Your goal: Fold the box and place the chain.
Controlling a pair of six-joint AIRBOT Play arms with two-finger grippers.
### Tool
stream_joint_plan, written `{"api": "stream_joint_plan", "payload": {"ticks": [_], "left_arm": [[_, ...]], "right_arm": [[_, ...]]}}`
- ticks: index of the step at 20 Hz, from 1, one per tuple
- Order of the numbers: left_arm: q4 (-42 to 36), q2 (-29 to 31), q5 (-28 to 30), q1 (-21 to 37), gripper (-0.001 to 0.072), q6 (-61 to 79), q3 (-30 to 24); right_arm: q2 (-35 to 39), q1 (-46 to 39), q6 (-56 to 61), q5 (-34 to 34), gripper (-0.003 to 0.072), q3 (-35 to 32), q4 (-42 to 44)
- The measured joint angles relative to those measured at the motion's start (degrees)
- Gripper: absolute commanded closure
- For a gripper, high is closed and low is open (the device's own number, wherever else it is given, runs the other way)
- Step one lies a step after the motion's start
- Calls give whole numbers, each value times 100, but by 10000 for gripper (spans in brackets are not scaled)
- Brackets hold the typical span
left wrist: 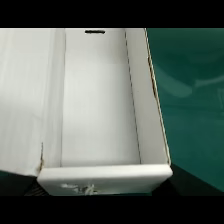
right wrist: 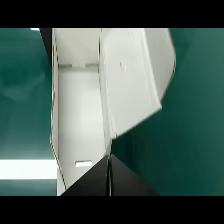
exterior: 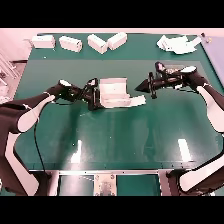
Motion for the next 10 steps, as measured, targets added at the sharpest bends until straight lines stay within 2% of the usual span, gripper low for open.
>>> {"api": "stream_joint_plan", "payload": {"ticks": [2, 5, 10], "left_arm": [[0, 0, 0, 0, 75, 0, 0], [0, 0, 0, 0, 75, 0, 2], [0, 0, 0, 0, 75, 0, 0]], "right_arm": [[68, 199, 146, 57, 676, 0, 321], [24, 533, 258, -229, 676, 33, 544], [-463, 767, 450, -544, 677, 505, 664]]}}
